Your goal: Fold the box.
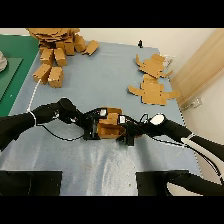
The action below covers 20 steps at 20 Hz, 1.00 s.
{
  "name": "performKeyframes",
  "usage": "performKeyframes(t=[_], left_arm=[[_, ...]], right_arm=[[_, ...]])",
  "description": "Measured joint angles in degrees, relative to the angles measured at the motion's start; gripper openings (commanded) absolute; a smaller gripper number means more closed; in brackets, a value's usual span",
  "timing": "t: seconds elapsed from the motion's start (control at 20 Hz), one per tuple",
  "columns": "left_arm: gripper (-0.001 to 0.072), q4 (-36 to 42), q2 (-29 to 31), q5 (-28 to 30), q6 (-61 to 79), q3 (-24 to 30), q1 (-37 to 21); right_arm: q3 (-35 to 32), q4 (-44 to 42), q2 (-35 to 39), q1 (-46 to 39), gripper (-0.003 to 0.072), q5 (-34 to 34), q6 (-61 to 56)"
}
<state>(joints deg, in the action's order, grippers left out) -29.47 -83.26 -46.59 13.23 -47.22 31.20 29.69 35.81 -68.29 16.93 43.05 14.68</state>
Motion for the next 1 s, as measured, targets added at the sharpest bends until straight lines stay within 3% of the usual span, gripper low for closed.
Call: performKeyframes(t=[0.05,0.1,0.15,0.2,1.0], left_arm=[[0.0696,0.0,0.0,0.0,0.0,0.0,0.0],[0.0650,-0.1,0.0,0.0,-0.1,0.0,0.0],[0.0507,0.0,-0.1,0.0,-0.2,0.0,0.0],[0.0480,-0.2,0.0,0.0,-0.2,0.0,0.0],[0.0480,-0.5,0.0,0.0,-0.2,0.0,0.0]], right_arm=[[0.0,0.0,0.0,0.0,0.0470,0.0,0.0],[0.0,0.0,0.0,0.0,0.0470,0.0,0.0],[0.0,0.0,0.0,0.0,0.0470,0.0,0.0],[0.0,0.0,0.0,0.0,0.0470,0.1,-0.1],[0.0,0.0,0.0,0.0,0.0470,0.0,-0.1]])
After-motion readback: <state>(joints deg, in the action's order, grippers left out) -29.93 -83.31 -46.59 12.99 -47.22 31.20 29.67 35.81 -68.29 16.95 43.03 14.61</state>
